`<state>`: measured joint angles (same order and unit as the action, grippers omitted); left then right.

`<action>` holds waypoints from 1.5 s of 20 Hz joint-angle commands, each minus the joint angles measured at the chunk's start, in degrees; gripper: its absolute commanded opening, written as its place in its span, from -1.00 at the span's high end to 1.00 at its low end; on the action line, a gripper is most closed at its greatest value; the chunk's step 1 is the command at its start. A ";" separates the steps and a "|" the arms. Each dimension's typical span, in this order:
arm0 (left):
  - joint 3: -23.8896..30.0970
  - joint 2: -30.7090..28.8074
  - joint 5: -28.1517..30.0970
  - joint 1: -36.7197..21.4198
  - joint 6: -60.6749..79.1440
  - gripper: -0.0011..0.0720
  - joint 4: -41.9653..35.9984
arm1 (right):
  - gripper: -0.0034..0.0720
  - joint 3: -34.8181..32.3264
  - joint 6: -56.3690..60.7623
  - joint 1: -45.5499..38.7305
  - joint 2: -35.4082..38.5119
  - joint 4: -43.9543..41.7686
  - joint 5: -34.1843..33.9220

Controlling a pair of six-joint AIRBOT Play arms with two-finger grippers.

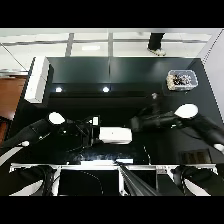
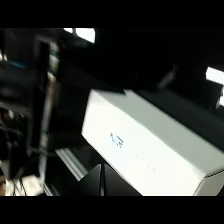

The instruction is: Fold the box and place the chain.

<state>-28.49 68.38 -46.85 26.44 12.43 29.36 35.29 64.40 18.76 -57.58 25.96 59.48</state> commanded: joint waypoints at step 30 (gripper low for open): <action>-17.42 3.34 2.69 15.76 -34.71 -0.98 18.56 | 0.81 2.12 -1.88 -19.50 10.62 3.52 5.70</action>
<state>-45.87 71.16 -44.42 42.02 -22.28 47.57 37.36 62.52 -0.71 -47.00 29.32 65.36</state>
